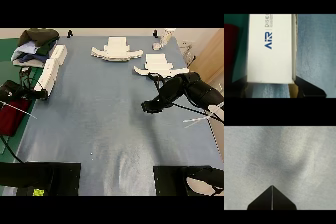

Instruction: Fold the box.

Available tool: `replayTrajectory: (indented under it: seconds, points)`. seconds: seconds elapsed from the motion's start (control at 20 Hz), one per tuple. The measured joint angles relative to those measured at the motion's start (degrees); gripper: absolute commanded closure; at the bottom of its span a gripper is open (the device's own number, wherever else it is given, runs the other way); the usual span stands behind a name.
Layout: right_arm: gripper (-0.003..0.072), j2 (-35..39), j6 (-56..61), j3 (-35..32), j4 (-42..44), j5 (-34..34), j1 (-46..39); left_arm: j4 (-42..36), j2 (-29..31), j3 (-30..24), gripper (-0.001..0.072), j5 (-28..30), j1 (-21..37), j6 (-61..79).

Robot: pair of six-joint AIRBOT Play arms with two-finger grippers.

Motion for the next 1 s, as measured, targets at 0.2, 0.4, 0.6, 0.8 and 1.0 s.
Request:
replayTrajectory:
  seconds: [0.2, 0.4, 0.6, 0.8, 1.0]
  points:
    - [0.0682, 0.00, 0.00, 0.00, 0.00, -0.02, 0.00, -0.31, -4.57, 4.24, 0.0195, 0.81, -0.68, -0.02]
    - [0.0682, 0.00, 0.00, 0.00, 0.00, 0.00, 0.00, -0.90, -8.07, 8.44, 0.0195, 0.96, -1.62, -0.07]
    - [0.0682, 0.00, 0.00, 0.00, 0.00, 0.00, 0.00, -1.25, -10.32, 11.02, 0.0195, 1.18, -2.34, -0.07]
    - [0.0682, 0.00, 0.00, 0.00, 0.00, 0.00, 0.00, -1.29, -11.34, 11.72, 0.0195, 1.20, -2.64, -0.15]
    - [0.0682, 0.00, 0.00, 0.00, 0.00, 0.00, 0.00, -1.29, -11.61, 11.89, 0.0195, 1.20, -2.69, -0.15]
